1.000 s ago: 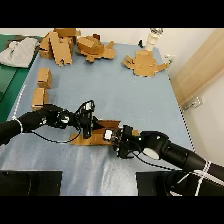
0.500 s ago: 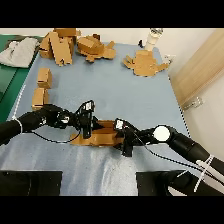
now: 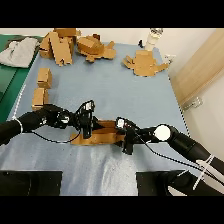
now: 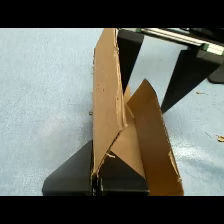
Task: Fold the box.
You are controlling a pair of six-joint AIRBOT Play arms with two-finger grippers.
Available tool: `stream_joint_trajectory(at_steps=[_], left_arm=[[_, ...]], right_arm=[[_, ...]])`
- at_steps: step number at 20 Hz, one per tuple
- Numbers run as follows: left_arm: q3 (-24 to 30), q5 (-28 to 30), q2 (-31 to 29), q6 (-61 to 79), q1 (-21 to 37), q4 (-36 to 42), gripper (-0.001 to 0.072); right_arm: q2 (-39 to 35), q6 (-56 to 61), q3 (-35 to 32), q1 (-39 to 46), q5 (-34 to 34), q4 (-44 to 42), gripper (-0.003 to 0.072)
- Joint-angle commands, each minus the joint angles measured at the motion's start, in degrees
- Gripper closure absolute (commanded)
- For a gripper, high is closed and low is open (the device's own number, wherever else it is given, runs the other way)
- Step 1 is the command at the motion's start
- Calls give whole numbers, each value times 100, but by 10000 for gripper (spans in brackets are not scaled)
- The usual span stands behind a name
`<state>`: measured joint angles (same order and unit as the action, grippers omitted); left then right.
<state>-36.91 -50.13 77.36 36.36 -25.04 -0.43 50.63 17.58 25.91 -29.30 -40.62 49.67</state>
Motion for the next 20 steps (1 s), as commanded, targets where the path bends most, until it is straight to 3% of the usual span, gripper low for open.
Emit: stream_joint_trajectory(at_steps=[1, 20], left_arm=[[-4, 0, 4, 0, 0, 0, 696], [-2, 2, 4, 0, 0, -2, 696]], right_arm=[[2, -4, -2, 2, 376, 328, 195], [-142, 160, 129, 2, 450, 811, 195]])
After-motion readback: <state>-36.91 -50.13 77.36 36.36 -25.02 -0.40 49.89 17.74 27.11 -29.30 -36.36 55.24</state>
